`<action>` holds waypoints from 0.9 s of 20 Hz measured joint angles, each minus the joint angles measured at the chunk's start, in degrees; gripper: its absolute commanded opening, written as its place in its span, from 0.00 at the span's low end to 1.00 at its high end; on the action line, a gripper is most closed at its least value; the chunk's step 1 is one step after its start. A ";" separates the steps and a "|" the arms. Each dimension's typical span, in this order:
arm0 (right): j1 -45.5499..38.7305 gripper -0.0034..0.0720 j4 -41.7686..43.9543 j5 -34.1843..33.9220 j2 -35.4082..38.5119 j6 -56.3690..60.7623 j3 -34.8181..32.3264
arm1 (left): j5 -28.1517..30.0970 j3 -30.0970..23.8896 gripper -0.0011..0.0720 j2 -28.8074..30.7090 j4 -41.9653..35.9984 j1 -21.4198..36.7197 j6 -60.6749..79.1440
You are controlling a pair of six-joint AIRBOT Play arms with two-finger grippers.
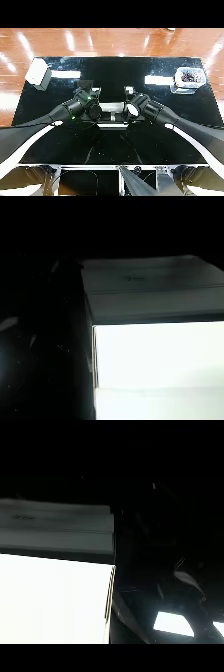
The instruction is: Fold the box and place the chain.
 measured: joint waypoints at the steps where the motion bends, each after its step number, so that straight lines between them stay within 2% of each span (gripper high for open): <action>1: 0.00 0.08 0.17 0.04 0.00 -0.39 0.11 | 0.09 0.00 0.04 0.00 0.02 0.00 0.02; 2: 0.00 0.10 0.39 -0.11 0.00 -0.74 0.20 | 0.22 0.00 0.04 0.00 0.04 0.00 0.07; 3: 0.00 0.53 0.72 -0.22 0.00 -1.07 0.31 | 0.22 0.00 0.04 0.00 0.15 0.04 0.24; 4: 0.00 0.87 1.57 -1.07 0.04 -1.60 0.46 | 0.22 0.00 0.04 -0.02 0.57 0.04 0.66; 5: 0.00 0.83 2.01 -1.70 0.04 -1.77 0.48 | 0.28 0.00 0.04 -0.02 0.52 0.04 0.66; 9: 0.00 0.83 1.92 0.35 0.44 -2.71 0.46 | 0.35 0.00 0.04 -0.02 0.20 0.04 0.52; 12: 0.00 0.83 0.50 3.85 3.45 -4.94 0.42 | 0.50 0.00 0.04 -0.02 0.07 0.04 0.42; 15: 0.00 0.83 -3.72 9.81 10.51 -7.39 -0.39 | 0.83 0.00 0.04 -0.02 0.04 0.04 0.39; 18: -0.68 0.83 -9.38 15.41 21.46 -8.04 -2.78 | 1.42 0.00 0.04 -0.02 0.02 0.02 0.37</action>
